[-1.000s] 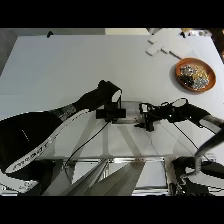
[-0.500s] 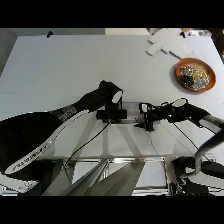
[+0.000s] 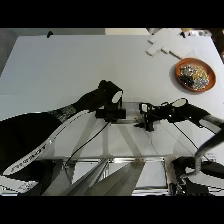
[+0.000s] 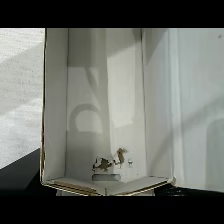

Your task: Fold the box and place the chain.

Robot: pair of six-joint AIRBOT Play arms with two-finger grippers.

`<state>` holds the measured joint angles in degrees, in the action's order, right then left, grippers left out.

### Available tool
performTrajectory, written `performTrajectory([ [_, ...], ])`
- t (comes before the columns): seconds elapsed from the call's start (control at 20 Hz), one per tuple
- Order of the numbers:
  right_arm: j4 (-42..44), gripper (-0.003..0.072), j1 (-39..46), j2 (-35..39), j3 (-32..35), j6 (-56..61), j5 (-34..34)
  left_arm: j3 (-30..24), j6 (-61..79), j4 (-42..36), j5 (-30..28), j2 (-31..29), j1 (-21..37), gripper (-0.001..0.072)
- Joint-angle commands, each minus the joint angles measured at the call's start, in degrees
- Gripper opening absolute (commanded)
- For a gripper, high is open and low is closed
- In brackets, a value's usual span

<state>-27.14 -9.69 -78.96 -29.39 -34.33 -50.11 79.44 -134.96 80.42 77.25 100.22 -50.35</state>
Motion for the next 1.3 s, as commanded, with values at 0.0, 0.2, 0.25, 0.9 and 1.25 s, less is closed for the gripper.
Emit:
performTrajectory([
  [0.0,0.0,0.0337,0.0,0.0,0.0,-0.1,0.0,0.0,-0.1,0.0,-2.2,0.6,-0.2,0.0042],
  [0.2,0.0,0.0337,0.0,0.0,0.0,-0.1,0.0,0.0,-0.1,0.2,-2.0,0.9,-0.5,0.0042],
  [0.25,0.0,0.0337,0.0,0.0,0.0,0.0,0.0,0.0,-0.1,0.2,-2.0,0.9,-0.5,0.005],
  [0.9,0.0,0.0337,0.0,0.0,0.0,-0.1,0.0,0.0,0.0,0.5,0.9,0.2,-0.3,0.0037],
  [1.25,0.0,0.0337,0.0,0.0,0.0,-0.1,0.0,0.0,15.8,2.0,1.4,-5.4,2.4,0.042],
])
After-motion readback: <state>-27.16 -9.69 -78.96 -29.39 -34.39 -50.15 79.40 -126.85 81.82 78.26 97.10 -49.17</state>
